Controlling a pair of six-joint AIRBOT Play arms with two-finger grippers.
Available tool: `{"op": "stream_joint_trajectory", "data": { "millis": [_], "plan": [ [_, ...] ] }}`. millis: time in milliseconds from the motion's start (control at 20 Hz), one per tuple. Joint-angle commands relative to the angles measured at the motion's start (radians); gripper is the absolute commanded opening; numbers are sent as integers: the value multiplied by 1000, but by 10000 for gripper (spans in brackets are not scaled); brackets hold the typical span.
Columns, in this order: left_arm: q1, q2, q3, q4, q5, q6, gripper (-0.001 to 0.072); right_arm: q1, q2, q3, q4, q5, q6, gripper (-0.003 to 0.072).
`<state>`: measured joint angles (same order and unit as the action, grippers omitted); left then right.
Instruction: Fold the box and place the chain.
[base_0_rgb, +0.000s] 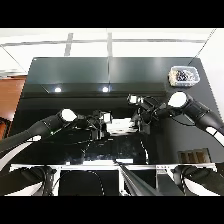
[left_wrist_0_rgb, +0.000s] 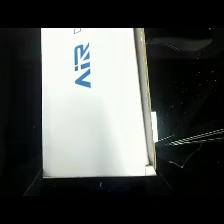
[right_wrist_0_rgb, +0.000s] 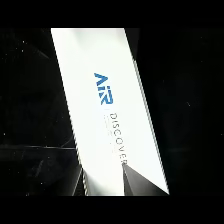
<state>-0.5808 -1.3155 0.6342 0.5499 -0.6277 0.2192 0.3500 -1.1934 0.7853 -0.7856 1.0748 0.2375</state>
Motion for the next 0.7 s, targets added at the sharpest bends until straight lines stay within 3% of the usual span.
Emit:
{"op": "stream_joint_trajectory", "data": {
  "millis": [0,50,150,350,450,500,600,650],
  "plan": [
    [0,0,0,0,0,-1,464,1,-2,-3,-34,2,2,277],
    [0,0,0,0,0,-1,464,1,-3,-3,-50,1,2,285],
    [0,0,0,0,0,-1,464,2,-11,-3,-48,-11,18,395],
    [0,0,0,0,0,-1,464,16,-33,-2,-31,-28,21,384],
    [0,0,0,0,0,-1,465,6,-20,15,-3,11,122,383],
    [0,0,0,0,0,-1,465,-12,-4,35,12,50,224,327],
    [0,0,0,0,0,-1,465,-73,21,45,115,141,430,37],
    [0,0,0,0,0,-1,465,-92,20,35,165,174,493,12]
  ]
}}
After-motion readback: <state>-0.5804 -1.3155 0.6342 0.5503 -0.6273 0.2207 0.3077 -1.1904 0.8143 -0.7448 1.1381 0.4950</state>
